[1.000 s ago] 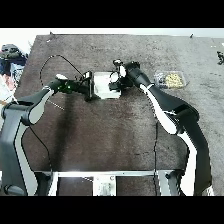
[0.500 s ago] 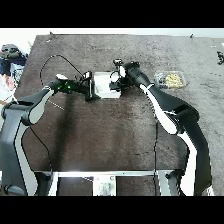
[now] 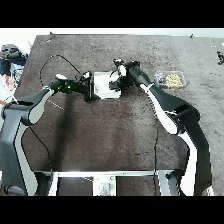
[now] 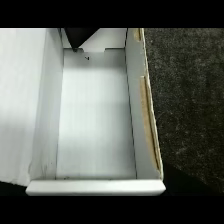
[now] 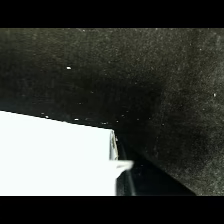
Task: Fold the box and place the chain.
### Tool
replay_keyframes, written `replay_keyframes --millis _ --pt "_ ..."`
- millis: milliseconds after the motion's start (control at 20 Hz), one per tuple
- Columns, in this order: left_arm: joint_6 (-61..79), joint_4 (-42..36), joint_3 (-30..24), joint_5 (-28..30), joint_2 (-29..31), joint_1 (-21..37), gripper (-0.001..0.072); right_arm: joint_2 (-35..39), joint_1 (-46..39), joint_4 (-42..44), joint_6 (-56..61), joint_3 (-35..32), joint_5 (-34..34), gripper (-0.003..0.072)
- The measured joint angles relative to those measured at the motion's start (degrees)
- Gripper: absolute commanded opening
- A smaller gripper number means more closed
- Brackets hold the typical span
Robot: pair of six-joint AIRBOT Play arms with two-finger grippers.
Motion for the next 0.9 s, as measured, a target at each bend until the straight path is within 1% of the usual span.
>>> replay_keyframes --millis 450,700,900 --pt "-0.04 -0.07 0.00 0.11 0.00 0.00 0.0236 1.22 0.00 0.98 -0.94 -0.02 0.48 0.0245" --pt "-0.22 -0.09 0.00 0.13 0.00 0.00 0.0237 3.69 -0.31 1.03 -2.16 0.00 0.55 0.0245" --pt "-0.20 -0.09 0.00 0.15 0.00 0.00 0.0236 7.06 -1.75 1.05 -4.55 0.00 0.92 0.0244"
